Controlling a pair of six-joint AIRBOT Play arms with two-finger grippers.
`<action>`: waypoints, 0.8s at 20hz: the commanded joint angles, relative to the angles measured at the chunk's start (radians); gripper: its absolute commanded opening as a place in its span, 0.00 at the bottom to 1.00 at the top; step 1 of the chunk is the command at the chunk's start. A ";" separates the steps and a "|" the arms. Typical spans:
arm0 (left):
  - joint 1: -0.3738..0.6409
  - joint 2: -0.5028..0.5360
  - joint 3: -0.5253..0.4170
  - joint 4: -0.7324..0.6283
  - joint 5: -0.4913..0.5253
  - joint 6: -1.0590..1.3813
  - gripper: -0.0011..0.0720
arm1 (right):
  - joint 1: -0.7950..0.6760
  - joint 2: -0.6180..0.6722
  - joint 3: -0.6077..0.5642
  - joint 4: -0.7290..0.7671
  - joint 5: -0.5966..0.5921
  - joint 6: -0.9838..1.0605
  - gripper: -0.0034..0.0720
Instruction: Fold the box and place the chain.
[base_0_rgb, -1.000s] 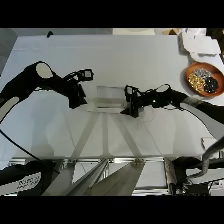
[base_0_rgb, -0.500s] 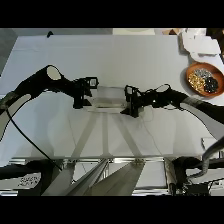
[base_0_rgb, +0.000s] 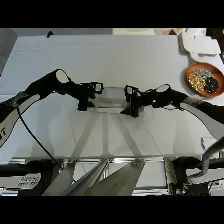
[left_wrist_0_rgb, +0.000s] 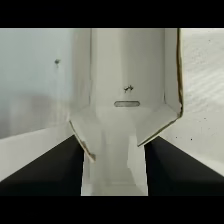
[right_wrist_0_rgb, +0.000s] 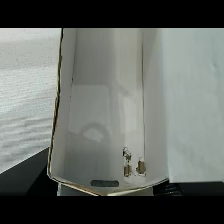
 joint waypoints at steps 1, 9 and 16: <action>-0.012 -0.011 0.000 0.004 -0.006 0.002 0.52 | 0.000 0.000 0.001 0.000 0.000 0.000 0.64; 0.006 0.016 0.000 0.002 -0.075 0.002 0.39 | 0.000 0.000 0.001 0.000 0.000 0.000 0.64; 0.005 0.015 0.000 -0.057 -0.058 0.002 0.39 | 0.000 0.000 0.001 0.000 0.000 0.000 0.64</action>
